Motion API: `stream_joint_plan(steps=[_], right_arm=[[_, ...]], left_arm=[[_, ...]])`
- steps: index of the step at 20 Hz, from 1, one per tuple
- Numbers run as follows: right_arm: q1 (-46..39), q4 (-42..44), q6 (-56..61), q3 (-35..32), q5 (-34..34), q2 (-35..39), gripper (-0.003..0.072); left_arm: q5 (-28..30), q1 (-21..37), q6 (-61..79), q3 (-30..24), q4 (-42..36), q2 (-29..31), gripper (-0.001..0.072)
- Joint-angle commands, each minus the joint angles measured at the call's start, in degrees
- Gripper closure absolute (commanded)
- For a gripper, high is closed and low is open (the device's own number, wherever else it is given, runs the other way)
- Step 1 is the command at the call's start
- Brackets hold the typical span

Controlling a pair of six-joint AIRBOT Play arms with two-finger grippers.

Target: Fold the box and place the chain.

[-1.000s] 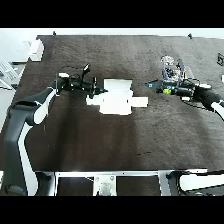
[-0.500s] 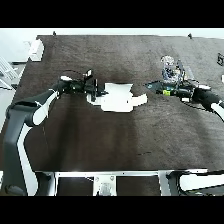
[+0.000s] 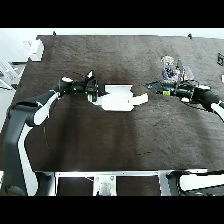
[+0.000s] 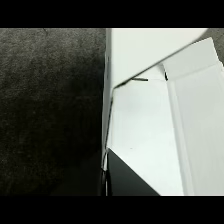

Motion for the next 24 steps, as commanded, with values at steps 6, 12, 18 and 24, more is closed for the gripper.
stream_joint_plan(steps=[6, 12, 18, 24], right_arm=[[0.0, -0.7, -1.0, -0.3, 0.0, 0.0, 0.0494], [0.0, -0.6, -2.0, -2.6, 0.0, 0.0, 0.0494], [0.0, 2.2, -6.5, -2.8, 4.0, 0.0, 0.0493], [0.9, 2.2, -14.3, -4.0, 8.2, 1.3, 0.0494]], left_arm=[[0.7, 0.0, 0.2, 0.0, -1.2, 0.1, 0.0697], [-0.9, 0.0, 0.2, 0.0, -0.5, 0.1, 0.0694], [-3.0, 0.0, 0.2, 0.0, 0.3, 0.1, 0.0691], [-3.0, 0.0, 0.2, 0.0, 0.2, 0.1, 0.0691]])
